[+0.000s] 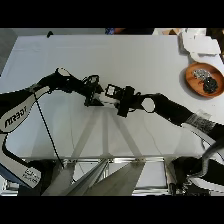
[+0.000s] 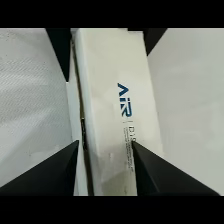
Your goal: Fold the box and place the chain.
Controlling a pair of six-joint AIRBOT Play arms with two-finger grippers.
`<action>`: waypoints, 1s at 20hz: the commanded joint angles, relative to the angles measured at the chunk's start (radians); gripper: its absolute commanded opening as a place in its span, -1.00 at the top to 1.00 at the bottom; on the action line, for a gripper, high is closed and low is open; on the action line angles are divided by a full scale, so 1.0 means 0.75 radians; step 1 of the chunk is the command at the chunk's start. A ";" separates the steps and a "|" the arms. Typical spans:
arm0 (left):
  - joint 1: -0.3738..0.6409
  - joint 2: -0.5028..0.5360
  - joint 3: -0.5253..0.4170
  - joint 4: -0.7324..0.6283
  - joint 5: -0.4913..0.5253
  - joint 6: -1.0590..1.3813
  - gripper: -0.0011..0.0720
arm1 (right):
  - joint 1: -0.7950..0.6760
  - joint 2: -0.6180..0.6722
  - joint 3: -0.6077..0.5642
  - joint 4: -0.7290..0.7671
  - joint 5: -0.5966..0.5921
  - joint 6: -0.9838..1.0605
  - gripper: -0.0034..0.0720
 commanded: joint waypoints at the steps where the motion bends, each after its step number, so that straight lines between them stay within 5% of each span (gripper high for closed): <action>1: 0.001 -0.001 0.000 0.000 0.002 0.000 0.02 | 0.001 0.004 0.002 -0.003 -0.019 0.002 -0.17; 8: 0.001 -0.001 0.000 0.000 0.002 0.000 0.02 | 0.000 0.127 0.002 0.005 0.049 0.009 -0.15; 12: 0.001 -0.001 0.000 0.000 0.002 0.000 0.02 | -0.002 0.142 0.023 0.186 0.161 0.246 0.46; 15: 0.001 -0.001 0.000 -0.001 0.002 0.000 0.02 | -0.052 0.060 0.119 0.369 0.257 0.246 0.53; 17: 0.001 -0.001 0.000 0.000 0.002 0.000 0.02 | -0.110 -0.020 0.223 0.485 0.371 0.246 0.87; 20: 0.001 -0.001 0.000 0.000 0.002 0.000 0.02 | -0.164 -0.148 0.333 0.606 0.436 0.301 0.88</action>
